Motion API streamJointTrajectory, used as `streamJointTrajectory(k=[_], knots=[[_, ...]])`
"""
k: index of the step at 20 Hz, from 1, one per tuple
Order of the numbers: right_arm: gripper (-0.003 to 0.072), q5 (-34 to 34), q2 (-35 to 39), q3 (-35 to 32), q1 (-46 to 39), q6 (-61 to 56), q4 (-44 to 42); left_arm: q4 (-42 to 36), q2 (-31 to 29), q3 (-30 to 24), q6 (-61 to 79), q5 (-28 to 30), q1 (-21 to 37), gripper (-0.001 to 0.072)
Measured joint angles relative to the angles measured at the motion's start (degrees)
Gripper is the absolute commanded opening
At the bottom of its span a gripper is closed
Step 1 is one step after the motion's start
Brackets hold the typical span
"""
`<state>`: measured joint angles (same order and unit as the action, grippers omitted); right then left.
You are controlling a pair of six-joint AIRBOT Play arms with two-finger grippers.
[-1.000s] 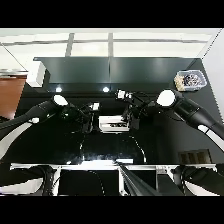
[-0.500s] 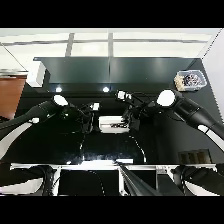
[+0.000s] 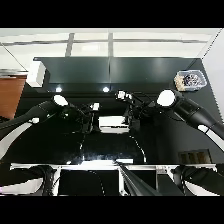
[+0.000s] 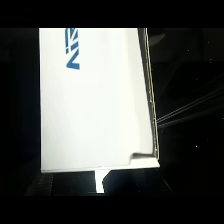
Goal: Fold the box and place the chain.
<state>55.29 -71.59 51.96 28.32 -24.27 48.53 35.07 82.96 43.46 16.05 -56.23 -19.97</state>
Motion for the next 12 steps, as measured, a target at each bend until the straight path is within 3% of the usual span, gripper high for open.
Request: streamJointTrajectory(k=[12], knots=[[0.0336,0.68,-0.11,-0.04,-0.02,-0.61,1.03,-0.04,0.00,0.00,-0.11,0.07,0.00,0.0467]])
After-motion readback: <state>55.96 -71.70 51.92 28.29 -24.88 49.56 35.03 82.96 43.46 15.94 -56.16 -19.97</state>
